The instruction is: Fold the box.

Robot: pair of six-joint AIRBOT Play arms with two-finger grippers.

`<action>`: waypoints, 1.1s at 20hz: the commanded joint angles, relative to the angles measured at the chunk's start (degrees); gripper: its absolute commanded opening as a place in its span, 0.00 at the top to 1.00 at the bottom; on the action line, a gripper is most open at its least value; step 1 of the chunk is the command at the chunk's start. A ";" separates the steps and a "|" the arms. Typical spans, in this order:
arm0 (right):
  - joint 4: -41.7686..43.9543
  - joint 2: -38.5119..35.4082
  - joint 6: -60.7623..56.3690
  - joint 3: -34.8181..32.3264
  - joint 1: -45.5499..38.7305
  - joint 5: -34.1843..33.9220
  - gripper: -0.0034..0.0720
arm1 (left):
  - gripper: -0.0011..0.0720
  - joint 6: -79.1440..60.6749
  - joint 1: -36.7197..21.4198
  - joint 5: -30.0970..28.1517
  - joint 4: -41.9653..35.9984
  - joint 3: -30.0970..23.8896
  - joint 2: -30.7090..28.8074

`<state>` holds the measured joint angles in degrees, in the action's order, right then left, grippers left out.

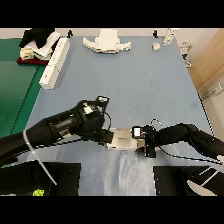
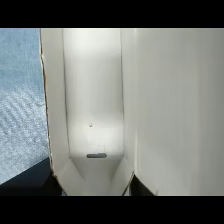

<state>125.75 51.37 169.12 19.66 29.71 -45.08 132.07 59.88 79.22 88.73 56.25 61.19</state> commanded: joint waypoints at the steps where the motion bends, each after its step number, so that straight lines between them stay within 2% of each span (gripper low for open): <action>1: 0.02 0.00 -0.02 0.02 0.04 0.00 0.36 | 0.46 -6.03 -5.57 6.08 0.26 -0.24 -5.77; 4: 0.02 0.00 0.00 0.02 0.04 0.02 0.36 | 0.46 -10.40 -11.19 6.93 0.24 -1.25 -8.57; 8: 0.02 0.00 -0.02 0.02 0.04 0.00 0.36 | 0.46 -17.86 -18.03 6.73 0.00 -3.04 -9.01; 14: 0.02 0.00 -0.02 0.02 0.04 0.00 0.36 | 0.46 -26.47 -26.73 3.19 0.07 -6.67 -9.01; 19: 0.02 0.00 -0.02 0.02 0.04 0.00 0.36 | 0.46 -26.71 -28.17 0.33 2.99 -6.97 -9.01; 22: 0.02 0.00 -0.02 0.02 0.04 0.02 0.36 | 0.46 -26.71 -28.17 1.49 2.84 -6.97 -9.01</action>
<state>125.75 51.37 169.12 19.66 29.71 -45.08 105.95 32.16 80.71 91.02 49.39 52.23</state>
